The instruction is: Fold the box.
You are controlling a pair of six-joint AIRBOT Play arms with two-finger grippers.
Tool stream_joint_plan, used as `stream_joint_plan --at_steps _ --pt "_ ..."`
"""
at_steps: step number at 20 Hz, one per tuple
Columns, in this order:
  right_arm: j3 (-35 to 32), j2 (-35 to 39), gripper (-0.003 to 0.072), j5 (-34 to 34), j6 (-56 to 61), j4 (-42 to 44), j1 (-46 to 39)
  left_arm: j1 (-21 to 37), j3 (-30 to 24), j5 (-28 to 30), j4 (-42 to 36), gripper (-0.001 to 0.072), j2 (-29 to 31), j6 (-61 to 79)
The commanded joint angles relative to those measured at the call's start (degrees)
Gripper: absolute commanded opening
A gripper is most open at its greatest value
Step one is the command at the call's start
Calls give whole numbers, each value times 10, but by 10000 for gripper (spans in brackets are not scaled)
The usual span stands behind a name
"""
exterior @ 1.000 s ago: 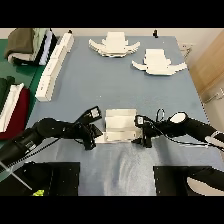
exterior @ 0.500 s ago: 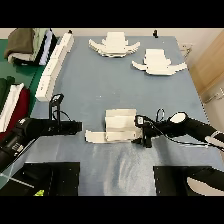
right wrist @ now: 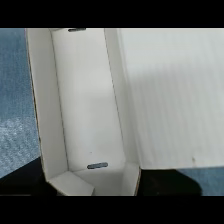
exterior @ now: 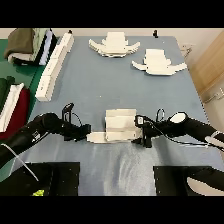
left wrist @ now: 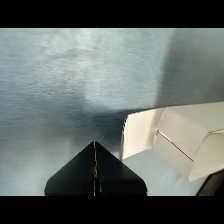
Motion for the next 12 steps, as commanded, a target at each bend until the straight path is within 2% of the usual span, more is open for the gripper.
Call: stream_joint_plan --at_steps 1,4,10,12 --pt "0 0 542 0 0 0 0 -36 0 18 -48 15 -15 23" --pt "0 0 542 0 0 0 0 -54 0 37 -87 15 -15 66" --pt "0 0 542 0 0 0 0 -58 2 58 -225 16 -15 180" --pt "0 0 542 0 0 0 0 -58 2 58 -233 17 -15 182"
